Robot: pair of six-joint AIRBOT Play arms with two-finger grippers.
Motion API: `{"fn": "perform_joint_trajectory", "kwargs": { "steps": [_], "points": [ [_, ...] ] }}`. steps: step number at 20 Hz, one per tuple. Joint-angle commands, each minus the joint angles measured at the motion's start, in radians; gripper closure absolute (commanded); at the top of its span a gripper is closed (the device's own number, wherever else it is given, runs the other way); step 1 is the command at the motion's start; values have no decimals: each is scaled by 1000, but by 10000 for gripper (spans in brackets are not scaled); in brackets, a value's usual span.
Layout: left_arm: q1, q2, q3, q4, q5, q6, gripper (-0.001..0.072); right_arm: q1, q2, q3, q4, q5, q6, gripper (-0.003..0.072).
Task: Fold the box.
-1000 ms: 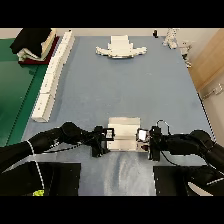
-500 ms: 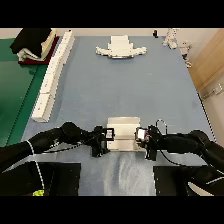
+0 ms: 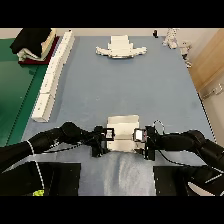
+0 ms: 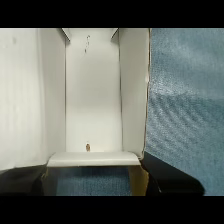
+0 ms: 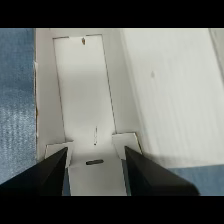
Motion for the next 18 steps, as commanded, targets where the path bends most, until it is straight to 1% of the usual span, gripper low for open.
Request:
{"fn": "perform_joint_trajectory", "kwargs": {
  "steps": [1, 3, 4, 5, 6, 7, 8, 9, 10, 11, 13, 15, 16, 18],
  "points": [
    [1, 0, 0, 1, 0, 1, 260, 1, -3, -1, 4, 0, -11, 96],
    [1, 0, 0, 1, 0, 1, 260, 1, -3, 0, 0, -2, -10, 97],
    [1, 0, 0, 0, 0, 1, 260, 0, 0, 2, -10, -17, 9, 101],
    [1, 0, 0, 1, 0, 1, 259, -1, 9, 15, -29, -55, 64, 121],
    [1, 0, 0, 1, 0, 1, 260, -1, 25, 37, -82, -112, 164, 274],
    [1, 0, 0, 1, 0, 1, 260, -1, 43, 62, -150, -165, 274, 405],
    [1, 0, 0, 1, 0, 2, 260, -2, 63, 88, -230, -214, 402, 423],
    [1, 0, 0, 1, 0, 1, 260, -2, 80, 109, -309, -255, 507, 506],
    [1, 0, 0, 0, 0, 1, 260, -2, 96, 129, -388, -307, 583, 641],
    [1, 0, 0, 1, 0, 1, 260, -2, 109, 146, -466, -356, 648, 674],
    [1, 0, 0, 1, 0, 1, 259, -2, 126, 174, -638, -443, 838, 682],
    [1, 0, 0, 1, 0, 1, 260, -6, 124, 196, -823, -522, 1098, 685],
    [1, 0, 0, 1, 0, 1, 259, -18, 123, 198, -869, -553, 1210, 685],
    [1, 0, 0, 1, 1, 1, 259, -93, 104, 198, -868, -613, 1397, 685]
  ]
}}
